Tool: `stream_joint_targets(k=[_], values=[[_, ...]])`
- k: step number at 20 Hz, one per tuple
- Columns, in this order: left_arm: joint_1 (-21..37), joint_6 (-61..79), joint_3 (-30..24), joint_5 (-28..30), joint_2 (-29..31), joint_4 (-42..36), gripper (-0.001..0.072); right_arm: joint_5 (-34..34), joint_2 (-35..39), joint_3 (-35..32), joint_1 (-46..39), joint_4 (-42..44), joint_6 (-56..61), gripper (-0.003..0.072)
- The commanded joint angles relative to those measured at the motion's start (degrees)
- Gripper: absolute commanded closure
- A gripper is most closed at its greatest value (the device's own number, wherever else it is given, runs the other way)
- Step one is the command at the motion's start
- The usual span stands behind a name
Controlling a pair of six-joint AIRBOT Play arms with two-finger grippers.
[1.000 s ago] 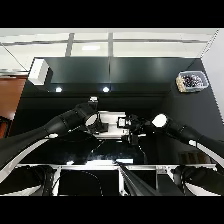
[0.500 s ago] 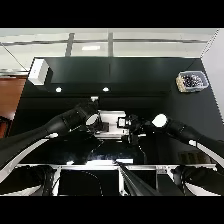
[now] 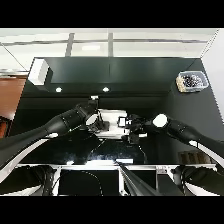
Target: Fold the box and place the chain.
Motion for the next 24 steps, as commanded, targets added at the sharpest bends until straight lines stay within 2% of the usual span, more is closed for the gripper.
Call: stream_joint_targets(k=[1,5,9,12,18,20,21,23,24], values=[[0.00,0.48,0.04,-0.92,0.04,0.15,0.0684,0.35,3.06,0.04,-0.59,0.09,1.20,0.0039],[0.00,0.48,0.04,-0.72,0.04,0.13,0.0683,0.68,7.04,0.04,-2.49,-10.05,8.72,0.0040],[0.00,1.57,0.04,-0.81,0.04,-0.09,0.0683,3.10,7.06,0.00,-2.80,-17.64,8.85,0.0041],[0.00,2.64,0.04,-0.96,0.04,-0.26,0.0683,3.08,7.06,0.00,-2.80,-16.98,9.18,0.0041],[0.00,2.62,0.04,-0.72,0.04,-0.26,0.0683,5.92,6.21,0.00,-2.78,-9.33,9.27,0.0052],[0.00,2.62,0.04,-0.72,0.04,-0.28,0.0683,6.47,6.19,0.00,-2.78,-9.14,11.85,0.0176],[0.00,2.62,0.04,-0.74,0.04,-0.28,0.0683,6.75,6.19,0.00,-2.78,-9.20,14.45,0.0176],[0.00,2.62,0.04,-0.74,0.04,-0.31,0.0683,7.37,6.16,0.00,-2.75,-9.14,17.77,0.0259],[0.00,2.62,0.04,-0.74,0.04,-0.31,0.0683,7.34,6.16,0.00,-2.75,-9.11,18.95,0.0270]])
